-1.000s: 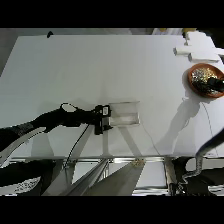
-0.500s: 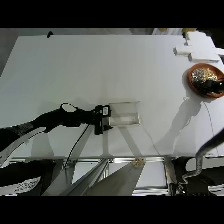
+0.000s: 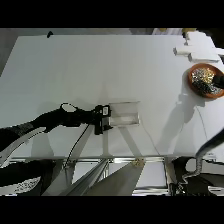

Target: Fold the box and place the chain.

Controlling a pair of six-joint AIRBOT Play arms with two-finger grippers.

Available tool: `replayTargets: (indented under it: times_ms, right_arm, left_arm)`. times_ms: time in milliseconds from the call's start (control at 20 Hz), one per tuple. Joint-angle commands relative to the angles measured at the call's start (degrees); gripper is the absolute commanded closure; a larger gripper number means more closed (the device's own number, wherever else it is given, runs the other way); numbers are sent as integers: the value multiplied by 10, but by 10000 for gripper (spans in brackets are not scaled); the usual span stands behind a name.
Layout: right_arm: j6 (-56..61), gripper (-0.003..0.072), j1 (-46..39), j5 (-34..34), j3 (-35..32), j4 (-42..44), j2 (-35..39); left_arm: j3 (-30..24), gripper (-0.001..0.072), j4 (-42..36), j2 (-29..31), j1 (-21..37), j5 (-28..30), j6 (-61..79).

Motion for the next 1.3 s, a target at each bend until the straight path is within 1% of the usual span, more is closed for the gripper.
replayTargets:
  times_ms: [0, 100, 200, 300, 400, 500, 550, 650, 700, 1000, 1250]
  right_arm:
    - [-25, 670, 5, 60, 0, 32, 106]
    - [-44, 670, 8, 59, 0, 31, 140]
    - [-43, 669, 8, 60, 0, 32, 134]
    - [-38, 669, 8, 41, 0, 32, 98]
    - [-5, 669, 8, 27, 0, 31, 46]
    - [35, 668, 9, 30, 0, 13, -7]
    - [59, 647, 8, 36, 0, 3, -31]
    - [79, 475, 9, 36, 0, 3, -63]
    - [79, 447, 11, 29, 0, 9, -74]
    - [78, 447, 13, -35, 0, 13, -92]
    - [77, 447, 13, -39, 0, 15, -114]
  left_arm:
    - [0, 621, 0, 0, 0, 0, 0]
    - [0, 621, 0, 0, 0, 0, 0]
    - [0, 621, 0, 0, 0, 0, 0]
    - [0, 621, 0, 0, 0, 0, 0]
    - [0, 621, 0, 0, 0, 0, 0]
    - [0, 621, 0, 0, 0, 0, 0]
    - [0, 621, 0, 0, 0, 0, 0]
    - [0, 621, 0, 0, 0, 0, 0]
    - [0, 621, 0, 0, 0, 0, 0]
    - [0, 621, 0, 0, 0, 0, 0]
    - [0, 621, 0, 0, 0, 0, 0]
